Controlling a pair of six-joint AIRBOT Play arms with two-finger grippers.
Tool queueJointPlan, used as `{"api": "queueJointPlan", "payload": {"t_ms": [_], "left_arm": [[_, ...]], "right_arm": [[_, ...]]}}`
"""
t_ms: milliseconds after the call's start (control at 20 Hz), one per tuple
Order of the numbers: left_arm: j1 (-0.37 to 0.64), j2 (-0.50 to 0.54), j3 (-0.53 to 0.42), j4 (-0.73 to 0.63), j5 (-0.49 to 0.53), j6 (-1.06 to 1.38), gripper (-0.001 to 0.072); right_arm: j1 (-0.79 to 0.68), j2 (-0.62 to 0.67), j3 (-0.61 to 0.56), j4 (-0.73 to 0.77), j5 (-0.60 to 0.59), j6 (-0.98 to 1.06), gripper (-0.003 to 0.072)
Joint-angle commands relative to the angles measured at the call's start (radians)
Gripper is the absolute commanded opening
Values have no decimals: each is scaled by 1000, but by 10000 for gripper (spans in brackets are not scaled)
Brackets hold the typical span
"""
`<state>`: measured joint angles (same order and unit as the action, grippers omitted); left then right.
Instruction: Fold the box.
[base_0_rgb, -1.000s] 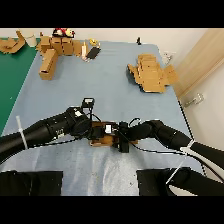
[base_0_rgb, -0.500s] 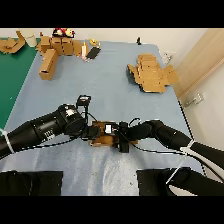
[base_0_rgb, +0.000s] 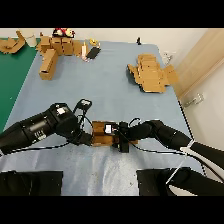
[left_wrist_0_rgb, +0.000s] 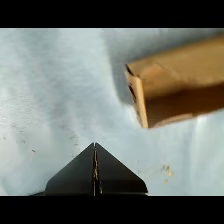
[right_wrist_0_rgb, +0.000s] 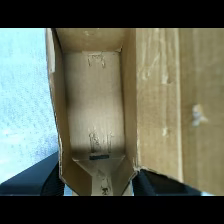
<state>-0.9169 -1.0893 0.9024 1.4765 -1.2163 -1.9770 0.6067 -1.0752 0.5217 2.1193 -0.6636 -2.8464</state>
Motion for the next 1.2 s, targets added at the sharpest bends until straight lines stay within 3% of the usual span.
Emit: {"api": "queueJointPlan", "payload": {"t_ms": [0,150,250,350,500,650,800,900,1150], "left_arm": [[134,17,-53,-311,71,528,11],[407,1,-124,-694,72,1176,11],[608,-50,-138,-859,1,1486,11],[743,-122,-137,-975,-3,1749,11],[777,-202,-137,-996,140,1990,11],[695,-204,-137,-935,284,2174,10],[620,-199,-138,-832,273,2268,14],[590,-199,-156,-788,200,2233,676],[573,-199,-181,-789,115,2227,691]], "right_arm": [[0,0,1,0,0,0,496],[0,0,1,-1,0,0,496],[0,0,1,-2,0,0,496],[0,0,1,-2,0,0,496],[0,0,1,-2,0,0,496],[0,0,1,-2,0,0,496],[0,0,1,-2,0,0,496],[0,0,1,-2,0,0,496],[0,0,1,-3,0,0,496]]}}
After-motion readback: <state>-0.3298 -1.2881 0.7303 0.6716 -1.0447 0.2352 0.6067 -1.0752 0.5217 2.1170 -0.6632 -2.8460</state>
